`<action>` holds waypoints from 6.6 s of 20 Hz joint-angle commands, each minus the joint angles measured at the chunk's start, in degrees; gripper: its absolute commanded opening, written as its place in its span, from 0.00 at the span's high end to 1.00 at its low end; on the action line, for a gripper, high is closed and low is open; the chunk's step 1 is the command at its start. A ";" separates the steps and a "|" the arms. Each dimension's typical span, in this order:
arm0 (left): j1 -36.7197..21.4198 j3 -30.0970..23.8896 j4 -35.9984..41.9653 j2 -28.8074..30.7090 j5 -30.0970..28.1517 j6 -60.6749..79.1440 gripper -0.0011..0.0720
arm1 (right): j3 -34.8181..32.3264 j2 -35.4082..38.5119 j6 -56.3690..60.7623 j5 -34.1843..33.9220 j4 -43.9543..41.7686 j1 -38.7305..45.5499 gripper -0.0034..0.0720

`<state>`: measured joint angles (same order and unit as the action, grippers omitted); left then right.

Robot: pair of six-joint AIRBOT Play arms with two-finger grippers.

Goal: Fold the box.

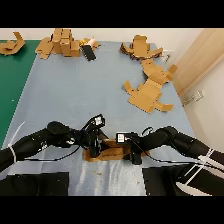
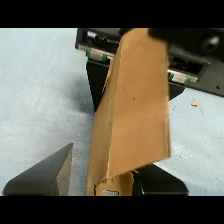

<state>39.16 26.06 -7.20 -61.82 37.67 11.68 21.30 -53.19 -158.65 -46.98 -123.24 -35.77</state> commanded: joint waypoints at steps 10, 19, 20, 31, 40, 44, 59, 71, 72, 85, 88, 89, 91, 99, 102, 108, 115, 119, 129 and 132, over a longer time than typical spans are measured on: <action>-8.90 -0.79 -41.70 23.54 19.30 -75.08 0.97 | 0.04 0.04 0.04 0.02 0.00 -0.07 0.36; 4.76 -2.29 -11.39 16.17 -1.84 -86.05 0.97 | 0.04 0.07 0.04 0.04 -0.02 -0.07 0.36; 5.14 -2.23 -10.34 13.62 -2.99 -85.66 0.97 | 0.04 0.04 0.04 0.02 -0.02 -0.07 0.36; 5.14 3.34 -10.38 1.99 -15.32 -78.95 0.97 | 0.04 0.07 0.04 0.07 -0.04 -0.07 0.36; 5.16 3.50 -10.36 1.07 -11.67 -78.99 0.97 | 0.04 0.07 0.04 0.26 -0.04 -0.07 0.36; 5.14 3.50 -11.30 -1.44 -11.63 -78.97 0.97 | 0.04 0.07 0.04 0.26 -0.04 -0.07 0.36; 0.46 3.52 -12.57 -0.61 -10.71 -70.34 0.97 | 0.04 0.07 0.04 -0.11 -0.26 -0.07 0.36; -6.16 -5.79 -40.28 25.79 -4.26 -62.01 0.97 | 0.04 0.07 -4.87 -2.16 -0.20 -0.07 0.36; -5.55 -7.02 -42.99 27.71 -2.27 -62.03 0.97 | 0.04 0.07 -4.87 -2.16 -0.20 -0.07 0.36; 9.70 -8.28 -55.80 26.64 -6.40 -52.54 0.01 | 0.04 0.04 -4.87 -2.16 0.00 -0.07 0.36; 13.22 -8.28 -55.82 25.09 -7.58 -50.71 0.01 | 0.04 0.04 -4.87 -2.16 0.02 -0.07 0.36; 14.32 -8.28 -55.80 24.65 -7.61 -50.29 0.01 | 0.04 0.04 -4.87 -2.14 0.02 -0.07 0.36; 16.90 -8.26 -55.80 24.06 -7.85 -49.75 0.01 | 0.04 0.04 -4.87 -2.10 0.02 -0.07 0.36; 20.48 -7.91 -54.29 19.21 -13.66 -50.14 0.01 | 0.04 0.04 -4.87 -2.10 0.02 -0.07 0.36; 21.00 -6.97 -51.91 16.83 -13.97 -50.14 0.01 | 0.04 0.04 -4.90 -2.08 0.04 -0.07 0.36; 21.20 -6.78 -51.95 15.10 -15.19 -49.99 0.42 | 0.04 0.04 -4.90 -2.05 0.04 -0.07 0.36; 21.24 -6.64 -51.91 15.10 -16.26 -48.33 0.75 | 0.04 0.04 -4.90 -2.01 0.02 -0.07 0.36; 21.24 -6.23 -51.91 15.10 -18.27 -48.30 0.75 | 0.04 0.02 -4.90 -2.01 0.04 -0.07 0.36; 24.11 -6.23 -51.95 15.08 -19.21 -45.29 0.75 | 0.04 0.00 -4.90 -2.01 0.02 -0.07 0.36; 24.68 -6.25 -51.95 15.12 -16.39 -45.92 0.75 | 0.04 0.00 -4.90 -2.01 0.04 -0.07 0.36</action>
<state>63.02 19.81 -59.31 -46.72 18.35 -34.35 21.37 -53.21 -164.05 -49.04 -123.00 -35.83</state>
